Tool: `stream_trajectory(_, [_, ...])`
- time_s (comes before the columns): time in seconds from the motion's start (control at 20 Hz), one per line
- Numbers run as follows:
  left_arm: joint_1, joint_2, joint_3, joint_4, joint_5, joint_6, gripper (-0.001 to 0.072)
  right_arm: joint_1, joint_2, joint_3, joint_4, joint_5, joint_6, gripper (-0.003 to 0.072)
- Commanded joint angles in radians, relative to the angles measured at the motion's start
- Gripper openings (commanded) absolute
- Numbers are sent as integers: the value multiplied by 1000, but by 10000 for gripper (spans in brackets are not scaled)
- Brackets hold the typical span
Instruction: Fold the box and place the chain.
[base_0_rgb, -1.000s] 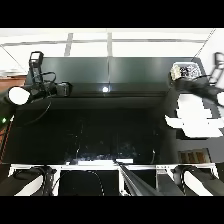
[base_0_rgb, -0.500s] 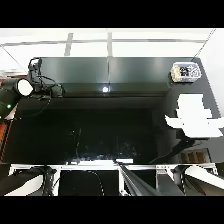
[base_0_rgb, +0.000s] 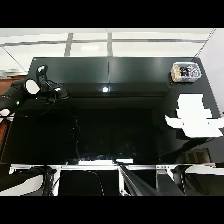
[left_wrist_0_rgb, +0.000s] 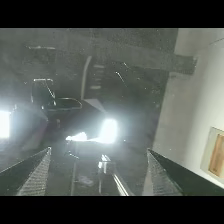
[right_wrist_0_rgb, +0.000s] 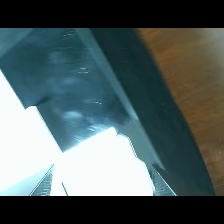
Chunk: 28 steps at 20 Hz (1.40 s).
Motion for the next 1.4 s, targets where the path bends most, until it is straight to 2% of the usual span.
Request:
stream_trajectory(0.0, [1, -7, 1, -18, 1, -1, 711, 43, -40, 14, -3, 47, -87, 717])
stream_trajectory(0.2, [1, -7, 1, -21, 1, -2, 711, 48, -39, 34, -43, 98, -93, 714])
stream_trajectory(0.35, [1, -7, 1, -21, 1, -1, 710, 49, -38, 69, -64, 186, -72, 121])
stream_trajectory(0.45, [1, -7, 1, -21, 2, -1, 709, 54, -29, 72, -64, 249, -26, 12])
stream_trajectory(0.55, [1, -6, 1, -22, 29, -2, 709, 84, 0, 55, -15, 286, 22, 12])
stream_trajectory(0.8, [1, 0, 1, -53, 68, -1, 709, 321, 209, -116, 140, 224, 10, 13])
stream_trajectory(0.9, [1, 0, 1, -120, 51, 43, 709, 457, 335, -222, 209, 119, 77, 12])
stream_trajectory(1.05, [1, 0, 1, -428, -31, 356, 709, 664, 544, -438, 278, -119, 79, 12])
stream_trajectory(1.15, [1, -1, 1, -612, -118, 536, 709, 787, 667, -612, 445, -324, 77, 12])
stream_trajectory(1.25, [0, -10, 1, -747, -228, 676, 709, 922, 737, -750, 587, -507, 69, 13])
stream_trajectory(1.35, [-16, -21, 0, -794, -295, 755, 709, 1052, 741, -810, 625, -594, 64, 13])
